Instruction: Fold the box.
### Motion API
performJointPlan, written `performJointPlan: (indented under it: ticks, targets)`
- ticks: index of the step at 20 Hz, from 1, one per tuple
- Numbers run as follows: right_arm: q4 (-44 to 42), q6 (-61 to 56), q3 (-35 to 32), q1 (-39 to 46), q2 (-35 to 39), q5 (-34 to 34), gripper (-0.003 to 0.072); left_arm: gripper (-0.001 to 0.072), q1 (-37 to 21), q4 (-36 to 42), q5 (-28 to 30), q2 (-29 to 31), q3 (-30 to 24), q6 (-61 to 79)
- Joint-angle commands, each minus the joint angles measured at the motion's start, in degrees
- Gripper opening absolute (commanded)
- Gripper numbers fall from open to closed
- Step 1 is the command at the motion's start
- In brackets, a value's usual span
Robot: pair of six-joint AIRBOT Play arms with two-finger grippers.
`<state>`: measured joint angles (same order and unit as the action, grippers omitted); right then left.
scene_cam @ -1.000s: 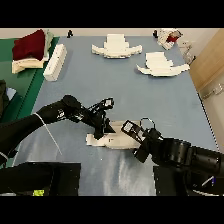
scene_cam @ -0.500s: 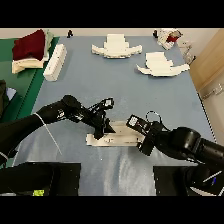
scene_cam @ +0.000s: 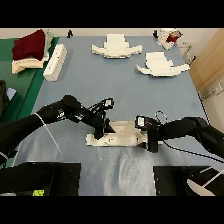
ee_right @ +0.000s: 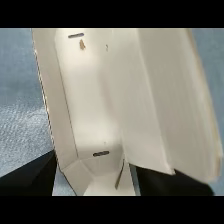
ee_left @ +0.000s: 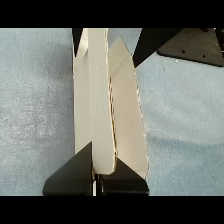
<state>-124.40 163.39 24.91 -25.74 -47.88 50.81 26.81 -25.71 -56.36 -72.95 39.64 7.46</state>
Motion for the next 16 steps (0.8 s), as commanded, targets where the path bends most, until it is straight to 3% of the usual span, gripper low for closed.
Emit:
performJointPlan:
  ticks: [1,16]
  targets:
    - [-5.68,8.72,-0.22,2.54,-4.15,1.09,0.0720,0.0013,0.00,-0.02,0.02,0.04,0.00,0.02]
    - [-4.31,8.70,-0.39,2.49,-6.60,0.04,0.0719,0.0012,0.00,0.00,0.24,0.04,0.00,0.02]
